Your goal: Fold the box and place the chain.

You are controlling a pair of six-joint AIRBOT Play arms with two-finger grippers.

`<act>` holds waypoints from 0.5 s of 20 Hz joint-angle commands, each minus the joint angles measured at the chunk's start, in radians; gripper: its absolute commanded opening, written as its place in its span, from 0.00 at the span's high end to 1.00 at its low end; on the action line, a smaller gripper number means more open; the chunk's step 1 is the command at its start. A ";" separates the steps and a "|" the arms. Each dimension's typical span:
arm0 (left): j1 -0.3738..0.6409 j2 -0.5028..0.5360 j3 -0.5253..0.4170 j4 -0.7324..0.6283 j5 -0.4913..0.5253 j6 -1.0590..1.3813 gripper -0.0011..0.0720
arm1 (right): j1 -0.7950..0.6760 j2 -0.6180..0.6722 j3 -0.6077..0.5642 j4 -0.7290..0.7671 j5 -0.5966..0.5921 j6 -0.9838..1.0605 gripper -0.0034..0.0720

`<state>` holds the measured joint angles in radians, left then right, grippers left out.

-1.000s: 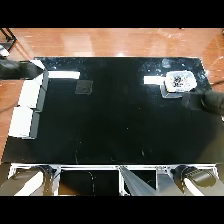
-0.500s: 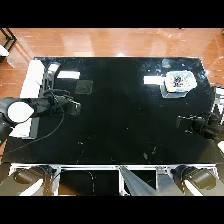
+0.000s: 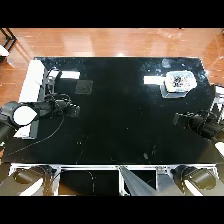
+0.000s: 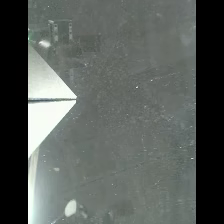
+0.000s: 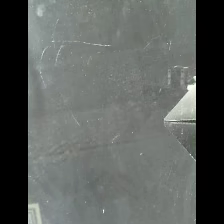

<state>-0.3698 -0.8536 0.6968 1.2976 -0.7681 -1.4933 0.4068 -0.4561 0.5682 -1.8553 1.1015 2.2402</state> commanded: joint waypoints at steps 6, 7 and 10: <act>0.072 0.095 -0.002 0.049 -0.008 -0.012 0.95 | 0.000 0.000 0.000 0.000 -0.010 0.001 0.93; 0.080 0.132 -0.003 0.088 -0.045 -0.040 0.95 | 0.000 0.000 0.000 0.000 -0.010 0.001 0.93; 0.086 0.207 -0.003 0.166 -0.115 -0.060 0.95 | 0.000 0.000 0.000 0.000 -0.010 0.001 0.93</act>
<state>-0.2970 -0.7120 0.6945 1.3895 -0.8188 -1.5288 0.4068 -0.4561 0.5682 -1.8557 1.0916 2.2406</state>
